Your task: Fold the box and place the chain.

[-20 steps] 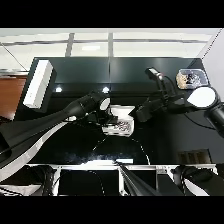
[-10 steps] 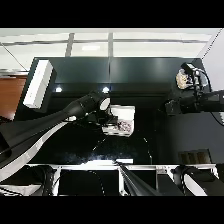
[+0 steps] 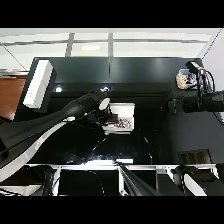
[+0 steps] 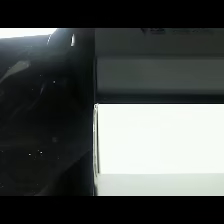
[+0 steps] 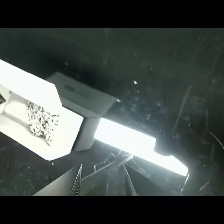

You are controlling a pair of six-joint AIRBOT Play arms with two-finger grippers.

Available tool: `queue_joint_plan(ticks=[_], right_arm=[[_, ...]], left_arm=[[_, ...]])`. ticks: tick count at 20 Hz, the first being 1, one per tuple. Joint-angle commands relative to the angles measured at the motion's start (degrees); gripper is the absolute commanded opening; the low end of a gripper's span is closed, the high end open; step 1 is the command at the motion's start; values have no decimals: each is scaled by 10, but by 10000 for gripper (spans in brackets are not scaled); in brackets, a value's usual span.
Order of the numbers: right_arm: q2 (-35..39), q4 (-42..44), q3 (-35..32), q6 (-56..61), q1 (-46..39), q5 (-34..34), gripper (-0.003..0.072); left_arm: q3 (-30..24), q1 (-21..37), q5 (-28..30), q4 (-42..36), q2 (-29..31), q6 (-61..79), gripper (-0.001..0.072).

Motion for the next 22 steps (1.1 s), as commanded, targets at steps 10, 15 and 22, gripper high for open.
queue_joint_plan(ticks=[10, 15, 22], right_arm=[[0, 6, 0, 0, -1, -11, 320], [0, 6, 0, 0, -1, -12, 320], [0, 6, 0, 0, -1, -17, 320]], left_arm=[[-61, 30, -14, 229, 205, 161, 444], [-256, 254, 205, -59, 340, 383, 445], [-401, 281, 183, -513, 329, 1050, 454]])
